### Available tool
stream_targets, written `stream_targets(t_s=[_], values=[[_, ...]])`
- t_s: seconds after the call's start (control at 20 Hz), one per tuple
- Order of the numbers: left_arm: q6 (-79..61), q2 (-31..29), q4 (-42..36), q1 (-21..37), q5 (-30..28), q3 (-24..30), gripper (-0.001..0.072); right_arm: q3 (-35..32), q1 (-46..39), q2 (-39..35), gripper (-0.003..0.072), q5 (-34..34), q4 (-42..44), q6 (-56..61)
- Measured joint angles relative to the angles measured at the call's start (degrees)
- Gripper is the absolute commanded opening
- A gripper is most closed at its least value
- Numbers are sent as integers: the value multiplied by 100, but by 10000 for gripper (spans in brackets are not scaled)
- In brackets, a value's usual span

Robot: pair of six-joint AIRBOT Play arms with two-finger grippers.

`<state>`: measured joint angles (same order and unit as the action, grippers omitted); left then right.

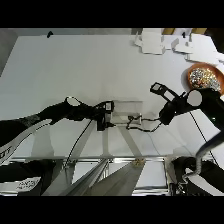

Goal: Fold the box and place the chain.

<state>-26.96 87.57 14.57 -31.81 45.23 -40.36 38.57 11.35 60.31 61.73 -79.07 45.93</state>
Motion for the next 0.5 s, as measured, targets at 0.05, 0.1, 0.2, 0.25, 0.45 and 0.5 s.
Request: stream_targets(t_s=[0.05, 0.1, 0.2, 0.25, 0.45, 0.5], values=[[-2, 0, 0, 0, 2, 0, 319, -55, 0, 46, 208, -17, 76, -192], [-2, 2, 2, 0, 2, 2, 319, -101, 0, 101, 209, -42, 151, -396], [0, 0, 0, 0, 0, 0, 319, -155, -2, 197, 326, -85, 199, -673], [-2, 2, 2, 0, 2, 2, 319, -173, -2, 238, 340, -125, 214, -772], [-2, 2, 0, 0, 2, 0, 319, -208, -2, 328, 292, -256, 254, -1117], [0, 2, 0, 0, 2, 0, 319, -223, -2, 337, 292, -299, 264, -1158]])
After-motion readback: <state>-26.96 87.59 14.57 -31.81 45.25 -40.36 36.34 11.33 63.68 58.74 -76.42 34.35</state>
